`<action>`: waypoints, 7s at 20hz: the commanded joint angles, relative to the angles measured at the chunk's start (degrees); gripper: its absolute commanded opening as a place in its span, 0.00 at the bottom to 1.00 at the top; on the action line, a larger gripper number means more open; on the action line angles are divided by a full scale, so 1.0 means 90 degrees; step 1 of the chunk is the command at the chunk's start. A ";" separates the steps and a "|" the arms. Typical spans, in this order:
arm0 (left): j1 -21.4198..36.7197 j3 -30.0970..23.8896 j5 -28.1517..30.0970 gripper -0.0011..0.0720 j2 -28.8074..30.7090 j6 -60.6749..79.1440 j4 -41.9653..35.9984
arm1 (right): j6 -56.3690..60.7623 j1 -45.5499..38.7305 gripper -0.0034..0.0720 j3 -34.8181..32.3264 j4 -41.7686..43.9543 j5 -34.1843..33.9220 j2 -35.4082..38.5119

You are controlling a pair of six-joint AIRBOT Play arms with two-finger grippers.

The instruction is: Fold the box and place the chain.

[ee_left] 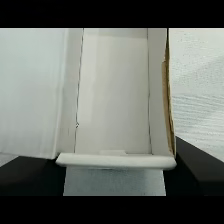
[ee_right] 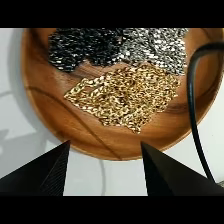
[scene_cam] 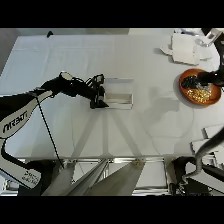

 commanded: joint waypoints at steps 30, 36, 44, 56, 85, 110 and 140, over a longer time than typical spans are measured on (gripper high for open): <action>0.0000 0.0000 0.0000 0.55 0.0000 0.0002 0.0002 | -0.0639 0.0549 0.06 0.0005 0.0425 0.0770 -0.0469; 0.0000 0.0000 0.0000 0.55 0.0000 0.0002 0.0002 | -0.0639 0.2120 0.06 0.0005 0.0425 0.1285 -0.0126; 0.0000 0.0000 0.0000 0.55 0.0000 0.0002 0.0002 | -0.0512 0.4231 0.06 0.0005 0.0702 0.0862 -0.0070; 0.0000 0.0000 0.0000 0.55 0.0000 0.0002 0.0002 | -0.0022 0.5625 0.06 0.0005 0.1372 -0.0738 -0.0231; 0.0000 0.0000 0.0000 0.55 0.0000 0.0002 0.0002 | -0.0036 0.6173 0.35 0.0437 0.1506 -0.1802 -0.1545; 0.0000 0.0000 0.0000 0.55 -0.0002 0.0002 0.0002 | 0.2341 0.2339 0.81 -0.0165 0.0964 0.0525 -0.0634; 0.0000 0.0000 0.0000 0.55 0.0000 0.0002 0.0002 | 0.4141 0.2956 0.06 -0.0165 0.0495 -0.0945 -0.1972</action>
